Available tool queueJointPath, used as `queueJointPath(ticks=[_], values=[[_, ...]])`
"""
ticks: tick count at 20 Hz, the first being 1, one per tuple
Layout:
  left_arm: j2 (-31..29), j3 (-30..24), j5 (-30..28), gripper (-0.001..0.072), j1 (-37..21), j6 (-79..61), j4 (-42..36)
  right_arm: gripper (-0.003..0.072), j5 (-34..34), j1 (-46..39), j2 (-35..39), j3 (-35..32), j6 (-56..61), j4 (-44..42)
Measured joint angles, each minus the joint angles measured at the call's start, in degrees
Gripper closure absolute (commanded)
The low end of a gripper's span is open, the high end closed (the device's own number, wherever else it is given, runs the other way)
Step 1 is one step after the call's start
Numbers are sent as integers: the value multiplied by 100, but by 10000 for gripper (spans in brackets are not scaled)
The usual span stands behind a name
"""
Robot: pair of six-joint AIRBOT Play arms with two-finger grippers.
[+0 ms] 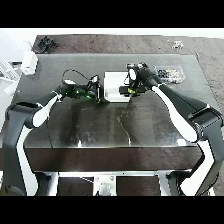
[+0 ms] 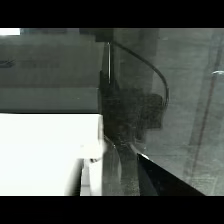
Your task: Fold the box and place the chain.
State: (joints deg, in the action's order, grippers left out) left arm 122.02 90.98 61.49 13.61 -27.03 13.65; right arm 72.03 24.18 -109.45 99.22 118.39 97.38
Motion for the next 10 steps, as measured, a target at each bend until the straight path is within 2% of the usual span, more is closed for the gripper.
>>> queueJointPath(ticks=[8,10], values=[[0,0,-13,232,0,13,-7,268,-42,-2,144,48,9,-79],[0,0,-9,232,0,11,-4,244,-46,-2,199,116,7,-140]])
